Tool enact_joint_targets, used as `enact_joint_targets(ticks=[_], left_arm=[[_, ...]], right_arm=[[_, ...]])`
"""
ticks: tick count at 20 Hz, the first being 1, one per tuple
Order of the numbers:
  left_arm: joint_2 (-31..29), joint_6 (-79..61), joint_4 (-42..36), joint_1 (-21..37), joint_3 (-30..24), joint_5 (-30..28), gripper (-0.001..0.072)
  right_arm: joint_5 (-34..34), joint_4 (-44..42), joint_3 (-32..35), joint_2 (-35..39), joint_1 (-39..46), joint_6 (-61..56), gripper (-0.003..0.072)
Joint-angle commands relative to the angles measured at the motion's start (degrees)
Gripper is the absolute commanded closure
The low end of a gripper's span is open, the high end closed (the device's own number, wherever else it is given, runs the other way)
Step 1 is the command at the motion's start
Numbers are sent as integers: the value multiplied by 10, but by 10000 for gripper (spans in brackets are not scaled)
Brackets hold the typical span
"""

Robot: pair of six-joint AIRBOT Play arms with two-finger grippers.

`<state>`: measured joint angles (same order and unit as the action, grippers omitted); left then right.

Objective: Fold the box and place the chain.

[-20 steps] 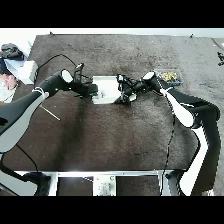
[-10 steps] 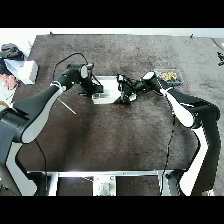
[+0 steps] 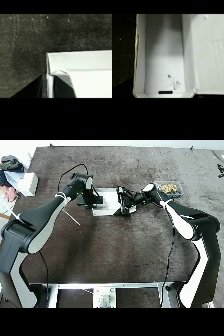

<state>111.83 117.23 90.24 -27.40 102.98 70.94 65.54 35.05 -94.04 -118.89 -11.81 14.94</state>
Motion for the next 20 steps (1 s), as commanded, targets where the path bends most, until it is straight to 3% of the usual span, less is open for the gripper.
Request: enact_joint_targets(ticks=[1,5,6,8,12,14,15,20], left_arm=[[10,13,15,0,2,3,568],[16,12,13,-1,2,-5,570],[16,12,13,0,2,-8,645],[16,11,13,-1,2,-10,699],[16,-8,7,-1,2,-13,683],[15,-68,-23,0,2,-15,76],[14,-94,-30,0,2,-13,24],[11,-156,-37,0,24,42,24]], right_arm=[[0,1,0,0,0,0,283],[0,1,0,0,0,0,283],[0,1,0,0,0,0,283],[0,1,0,0,0,0,283],[0,1,0,0,0,0,283],[0,1,0,0,0,0,283],[0,1,0,0,0,0,283],[0,1,0,0,0,0,283]])
